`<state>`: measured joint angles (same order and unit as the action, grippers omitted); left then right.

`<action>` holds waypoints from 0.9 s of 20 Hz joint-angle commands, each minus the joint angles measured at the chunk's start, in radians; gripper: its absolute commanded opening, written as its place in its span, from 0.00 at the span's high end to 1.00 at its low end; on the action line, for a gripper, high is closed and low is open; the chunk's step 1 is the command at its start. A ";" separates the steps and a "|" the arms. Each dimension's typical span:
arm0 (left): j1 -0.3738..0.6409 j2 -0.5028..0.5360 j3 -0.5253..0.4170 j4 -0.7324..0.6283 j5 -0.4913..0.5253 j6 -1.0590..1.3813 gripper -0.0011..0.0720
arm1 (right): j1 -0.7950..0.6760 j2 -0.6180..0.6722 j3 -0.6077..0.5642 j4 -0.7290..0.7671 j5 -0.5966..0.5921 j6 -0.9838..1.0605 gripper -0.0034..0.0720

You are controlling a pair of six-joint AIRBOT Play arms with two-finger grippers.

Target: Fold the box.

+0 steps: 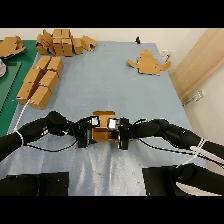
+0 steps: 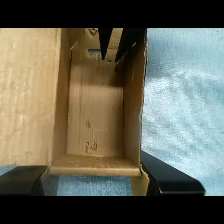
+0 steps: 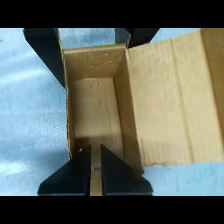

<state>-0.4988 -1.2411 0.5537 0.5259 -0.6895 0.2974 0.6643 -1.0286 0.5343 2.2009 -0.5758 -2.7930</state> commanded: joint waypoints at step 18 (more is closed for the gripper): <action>0.000 0.000 0.000 0.001 0.001 0.001 0.50 | -0.033 0.029 -0.002 -0.386 -0.074 0.191 0.62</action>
